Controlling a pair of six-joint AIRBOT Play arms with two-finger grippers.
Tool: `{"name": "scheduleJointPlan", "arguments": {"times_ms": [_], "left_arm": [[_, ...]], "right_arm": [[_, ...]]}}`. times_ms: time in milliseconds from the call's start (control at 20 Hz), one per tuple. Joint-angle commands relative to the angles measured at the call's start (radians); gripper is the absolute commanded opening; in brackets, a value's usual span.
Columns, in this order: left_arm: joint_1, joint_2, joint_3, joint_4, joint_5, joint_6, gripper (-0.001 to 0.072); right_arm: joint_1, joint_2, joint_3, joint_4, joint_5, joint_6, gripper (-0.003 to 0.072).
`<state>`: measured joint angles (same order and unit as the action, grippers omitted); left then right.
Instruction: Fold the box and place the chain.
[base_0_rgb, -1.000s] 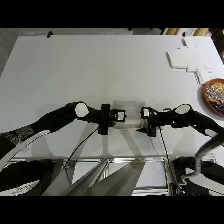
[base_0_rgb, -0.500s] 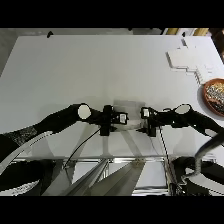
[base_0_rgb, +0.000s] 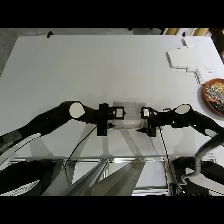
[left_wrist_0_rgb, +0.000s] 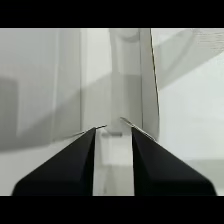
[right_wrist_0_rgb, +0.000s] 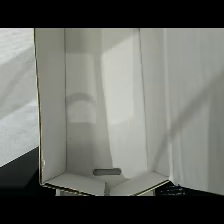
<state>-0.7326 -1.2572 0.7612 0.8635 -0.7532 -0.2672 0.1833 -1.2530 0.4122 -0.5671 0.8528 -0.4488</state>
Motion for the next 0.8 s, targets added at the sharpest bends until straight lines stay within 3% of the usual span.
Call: {"name": "scheduleJointPlan", "arguments": {"times_ms": [0,50,200,350,550,750], "left_arm": [[0.071,0.115,0.001,0.193,-0.143,-0.316,0.0066],[0.101,0.145,0.001,0.235,-0.188,-0.394,0.0004],[0.216,0.218,0.000,0.342,-0.248,-0.706,0.0002],[0.321,0.214,-0.004,0.372,-0.244,-0.998,0.0003],[0.356,0.112,-0.060,0.181,-0.192,-1.104,0.0006],[0.292,-0.040,-0.072,0.061,-0.168,-1.083,0.0006]], "right_arm": [[0.000,0.000,0.000,-0.001,0.000,-0.002,0.0399],[0.000,0.000,0.000,-0.001,0.000,-0.002,0.0399],[0.000,0.000,0.000,-0.001,0.000,-0.002,0.0399],[0.000,0.000,0.000,-0.001,0.000,-0.002,0.0399],[0.000,0.000,0.000,-0.001,0.000,-0.002,0.0399],[0.000,0.000,0.000,-0.001,0.000,-0.002,0.0399]]}}
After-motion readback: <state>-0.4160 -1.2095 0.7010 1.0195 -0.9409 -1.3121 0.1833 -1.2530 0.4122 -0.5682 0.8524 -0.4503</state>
